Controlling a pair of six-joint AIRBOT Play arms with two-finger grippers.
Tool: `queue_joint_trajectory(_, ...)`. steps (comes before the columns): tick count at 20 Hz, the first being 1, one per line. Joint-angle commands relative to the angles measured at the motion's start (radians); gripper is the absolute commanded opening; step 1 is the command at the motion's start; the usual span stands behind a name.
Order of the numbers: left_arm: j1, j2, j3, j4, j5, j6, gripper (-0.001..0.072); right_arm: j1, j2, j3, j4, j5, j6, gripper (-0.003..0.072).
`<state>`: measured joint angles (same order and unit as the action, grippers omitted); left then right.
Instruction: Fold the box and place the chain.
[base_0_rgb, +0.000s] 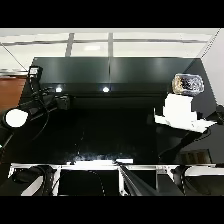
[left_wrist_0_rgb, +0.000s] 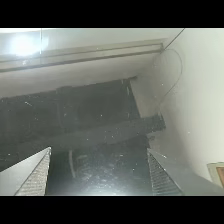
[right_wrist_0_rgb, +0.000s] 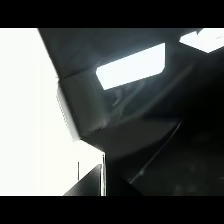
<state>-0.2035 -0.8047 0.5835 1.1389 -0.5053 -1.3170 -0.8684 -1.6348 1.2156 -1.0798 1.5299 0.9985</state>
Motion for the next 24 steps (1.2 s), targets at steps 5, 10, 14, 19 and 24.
queue_joint_trajectory(5, 0.0, -0.014, 0.0, 0.0, 0.002, 0.001, 0.0708, 0.073, 0.064, -0.099, 0.211, 0.158, -0.04, 0.0012)
queue_joint_trajectory(10, -0.007, -0.02, 0.0, -0.018, -0.011, 0.0, 0.0706, 0.272, 0.262, -0.377, 0.546, -0.072, -0.206, 0.0012)
queue_joint_trajectory(14, -0.031, -0.071, 0.0, -0.252, -0.034, 0.016, 0.0706, 0.533, 0.405, -0.571, 0.85, -0.307, -0.338, 0.0013)
queue_joint_trajectory(19, -0.065, -0.158, 0.011, -0.266, -0.08, 0.034, 0.0706, 0.879, 0.452, -0.705, 0.937, -0.616, -0.38, 0.0013)
queue_joint_trajectory(24, -0.01, -0.325, 0.116, -0.357, -0.383, 0.254, 0.0707, 1.103, 0.452, -0.774, 1.18, -0.797, -0.537, 0.0013)
